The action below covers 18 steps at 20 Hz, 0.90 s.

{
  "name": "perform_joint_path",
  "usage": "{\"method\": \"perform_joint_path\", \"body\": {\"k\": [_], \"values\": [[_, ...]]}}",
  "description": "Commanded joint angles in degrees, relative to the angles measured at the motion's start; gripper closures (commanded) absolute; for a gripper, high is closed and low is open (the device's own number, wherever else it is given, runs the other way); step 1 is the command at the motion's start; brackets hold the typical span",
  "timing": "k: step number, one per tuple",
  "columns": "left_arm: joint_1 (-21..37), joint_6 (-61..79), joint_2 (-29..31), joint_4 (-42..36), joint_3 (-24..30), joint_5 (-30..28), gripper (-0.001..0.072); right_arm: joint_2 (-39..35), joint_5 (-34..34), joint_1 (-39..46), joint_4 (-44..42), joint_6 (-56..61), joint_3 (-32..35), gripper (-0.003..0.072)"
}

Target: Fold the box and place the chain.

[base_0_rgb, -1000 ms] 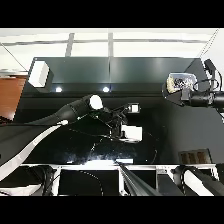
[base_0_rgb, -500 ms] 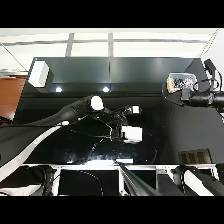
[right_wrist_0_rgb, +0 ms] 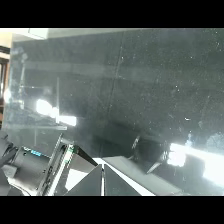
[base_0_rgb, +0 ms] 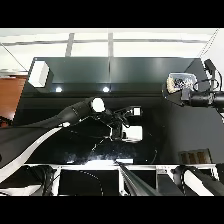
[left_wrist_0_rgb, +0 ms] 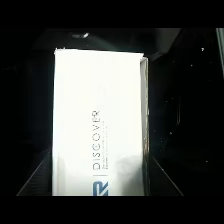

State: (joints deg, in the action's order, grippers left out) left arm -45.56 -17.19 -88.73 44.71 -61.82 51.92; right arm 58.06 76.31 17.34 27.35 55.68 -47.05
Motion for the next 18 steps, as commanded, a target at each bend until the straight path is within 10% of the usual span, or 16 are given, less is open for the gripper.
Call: {"method": "perform_joint_path", "body": {"k": [1,9,12,18], "values": [[-1.2,0.0,0.0,3.0,0.0,-3.2,0.0007,0.0,0.0,0.0,0.0,0.0,0.0,0.0676],[-3.6,-6.4,-1.8,7.2,1.6,-5.7,0.0019,0.0,1.0,0.0,0.0,0.0,0.0,0.0676],[-1.9,-10.5,0.0,8.2,1.6,-4.8,0.0434,0.0,1.0,0.0,0.0,0.0,0.0,0.0676],[13.4,-20.3,10.1,18.0,1.6,2.9,0.0434,0.0,1.0,0.0,0.0,0.0,0.0,0.0676]]}}
